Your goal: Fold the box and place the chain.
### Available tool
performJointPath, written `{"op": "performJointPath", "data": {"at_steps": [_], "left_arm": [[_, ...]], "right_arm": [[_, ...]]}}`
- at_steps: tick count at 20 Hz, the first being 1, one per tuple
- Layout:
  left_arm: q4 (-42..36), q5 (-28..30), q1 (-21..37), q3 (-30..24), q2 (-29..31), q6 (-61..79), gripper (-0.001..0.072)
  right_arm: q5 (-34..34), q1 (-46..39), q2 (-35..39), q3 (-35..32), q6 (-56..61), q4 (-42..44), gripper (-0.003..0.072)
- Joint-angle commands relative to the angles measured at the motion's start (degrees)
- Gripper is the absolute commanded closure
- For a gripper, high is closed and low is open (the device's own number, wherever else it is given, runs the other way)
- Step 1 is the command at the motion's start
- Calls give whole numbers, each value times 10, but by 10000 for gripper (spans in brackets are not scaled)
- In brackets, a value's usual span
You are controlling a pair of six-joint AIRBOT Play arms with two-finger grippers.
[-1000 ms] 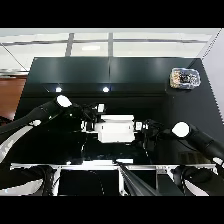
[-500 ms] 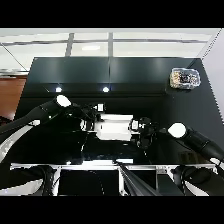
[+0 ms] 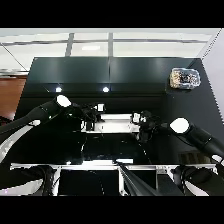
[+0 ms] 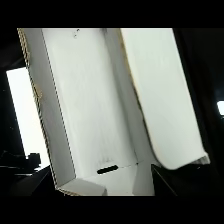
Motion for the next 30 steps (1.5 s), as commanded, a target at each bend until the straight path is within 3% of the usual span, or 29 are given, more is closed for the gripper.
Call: {"op": "performJointPath", "data": {"at_steps": [1, 6, 14, 30], "left_arm": [[0, -1, 0, 1, 0, 0, 683], [0, -1, 0, 1, 0, 0, 684], [0, -1, 0, 1, 0, 0, 684], [0, -1, 0, 1, 0, 0, 683]], "right_arm": [[21, -15, 0, 26, -9, -35, -27], [27, -24, -10, 28, -29, -15, -27], [48, -24, -79, 28, -186, 68, -27], [39, -48, -140, 30, -203, 81, -27]]}}
